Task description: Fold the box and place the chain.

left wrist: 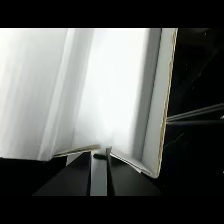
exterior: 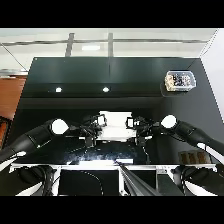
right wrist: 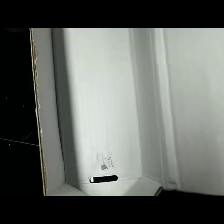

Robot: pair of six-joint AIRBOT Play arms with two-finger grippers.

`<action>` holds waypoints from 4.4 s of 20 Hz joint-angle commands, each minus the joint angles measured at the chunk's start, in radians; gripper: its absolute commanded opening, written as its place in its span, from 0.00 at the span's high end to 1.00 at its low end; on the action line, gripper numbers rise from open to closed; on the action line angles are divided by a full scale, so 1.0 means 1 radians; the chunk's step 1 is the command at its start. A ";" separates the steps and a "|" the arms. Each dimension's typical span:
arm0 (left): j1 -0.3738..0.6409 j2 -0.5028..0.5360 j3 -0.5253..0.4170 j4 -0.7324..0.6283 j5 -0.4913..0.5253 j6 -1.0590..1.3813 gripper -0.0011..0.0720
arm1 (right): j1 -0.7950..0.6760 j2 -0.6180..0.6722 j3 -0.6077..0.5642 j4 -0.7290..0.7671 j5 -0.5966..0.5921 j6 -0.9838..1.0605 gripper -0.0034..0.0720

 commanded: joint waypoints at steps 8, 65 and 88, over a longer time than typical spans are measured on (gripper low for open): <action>-0.042 -0.061 0.013 -0.090 0.063 0.088 0.95 | 0.000 0.000 0.000 0.000 0.000 0.000 0.32; 0.235 -0.083 0.046 -0.210 -0.261 -0.914 0.05 | 0.000 0.000 0.000 0.000 0.000 0.000 0.32; -0.160 -0.163 0.308 0.710 -0.303 -1.797 0.17 | 0.000 0.000 0.000 0.000 0.000 0.000 0.32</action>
